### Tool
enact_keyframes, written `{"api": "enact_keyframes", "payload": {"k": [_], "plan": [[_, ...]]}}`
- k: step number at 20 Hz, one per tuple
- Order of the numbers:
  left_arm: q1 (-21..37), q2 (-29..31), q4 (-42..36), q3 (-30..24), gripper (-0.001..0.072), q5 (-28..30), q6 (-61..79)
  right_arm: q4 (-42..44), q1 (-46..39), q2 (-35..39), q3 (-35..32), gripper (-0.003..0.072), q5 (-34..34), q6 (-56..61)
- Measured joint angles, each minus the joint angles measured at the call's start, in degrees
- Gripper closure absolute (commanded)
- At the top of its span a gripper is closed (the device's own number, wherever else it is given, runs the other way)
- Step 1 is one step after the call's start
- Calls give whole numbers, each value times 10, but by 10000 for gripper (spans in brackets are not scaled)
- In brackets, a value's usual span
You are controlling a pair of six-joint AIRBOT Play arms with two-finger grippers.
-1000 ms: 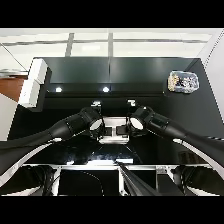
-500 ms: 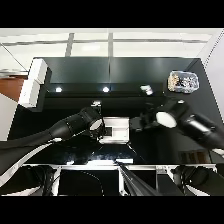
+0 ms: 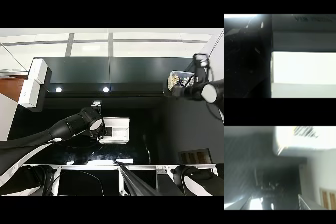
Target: Fold the box and place the chain.
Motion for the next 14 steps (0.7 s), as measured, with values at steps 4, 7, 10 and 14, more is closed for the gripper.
{"api": "enact_keyframes", "payload": {"k": [4, 7, 10, 14], "plan": [[0, 0, 0, 0, 677, 4, 0, 11, -93, -122, 99, 22, -31, -9], [0, 0, 0, 0, 677, 6, 0, 15, -132, -214, 192, 111, -7, 14], [0, 0, 0, 0, 677, 6, 0, 23, -156, -292, 271, 157, 28, 37], [0, 0, 1, 0, 677, 7, 0, 46, -179, -356, 322, 157, 47, 62]]}}
